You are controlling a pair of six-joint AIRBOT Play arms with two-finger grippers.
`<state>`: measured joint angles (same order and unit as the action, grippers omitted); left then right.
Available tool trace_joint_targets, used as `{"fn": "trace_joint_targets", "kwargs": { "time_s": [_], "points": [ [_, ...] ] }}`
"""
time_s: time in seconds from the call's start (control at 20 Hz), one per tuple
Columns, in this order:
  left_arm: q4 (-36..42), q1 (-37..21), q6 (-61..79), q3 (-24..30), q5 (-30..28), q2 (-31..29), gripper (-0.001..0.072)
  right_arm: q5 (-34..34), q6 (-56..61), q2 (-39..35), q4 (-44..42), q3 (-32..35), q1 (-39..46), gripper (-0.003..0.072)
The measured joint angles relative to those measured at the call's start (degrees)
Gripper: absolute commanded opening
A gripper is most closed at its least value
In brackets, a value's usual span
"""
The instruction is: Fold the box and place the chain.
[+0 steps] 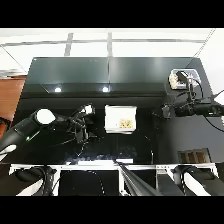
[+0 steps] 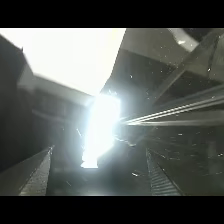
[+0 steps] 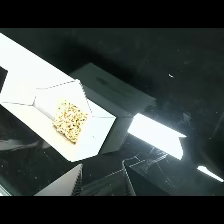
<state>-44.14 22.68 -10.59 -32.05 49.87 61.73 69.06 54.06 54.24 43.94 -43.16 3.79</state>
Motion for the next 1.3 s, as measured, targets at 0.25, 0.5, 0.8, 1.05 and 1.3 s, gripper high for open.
{"fn": "trace_joint_targets", "kwargs": {
  "time_s": [0.25, 0.5, 0.8, 1.05, 1.3],
  "points": [
    [5.64, -2.67, 16.26, -6.14, 2.43, 10.45, 0.0718, -0.13, 0.96, 0.00, -0.24, 0.00, -0.02, 0.0307],
    [9.20, -1.44, 23.12, -9.68, 2.99, 17.09, 0.0717, -0.20, 1.51, 0.00, -0.39, 0.00, 0.00, 0.0308],
    [9.81, 2.19, 24.63, -10.51, -0.52, 19.02, 0.0716, -0.33, 1.73, 0.00, -0.39, 0.00, -0.02, 0.0308],
    [10.16, 3.32, 24.15, -10.62, -2.40, 19.45, 0.0716, -0.48, 1.73, 0.00, -0.39, 0.00, 0.00, 0.0308],
    [10.49, 3.89, 24.11, -10.62, -2.95, 20.02, 0.0716, -0.94, 1.70, 0.00, -0.37, 0.00, 0.00, 0.0308]
  ]
}}
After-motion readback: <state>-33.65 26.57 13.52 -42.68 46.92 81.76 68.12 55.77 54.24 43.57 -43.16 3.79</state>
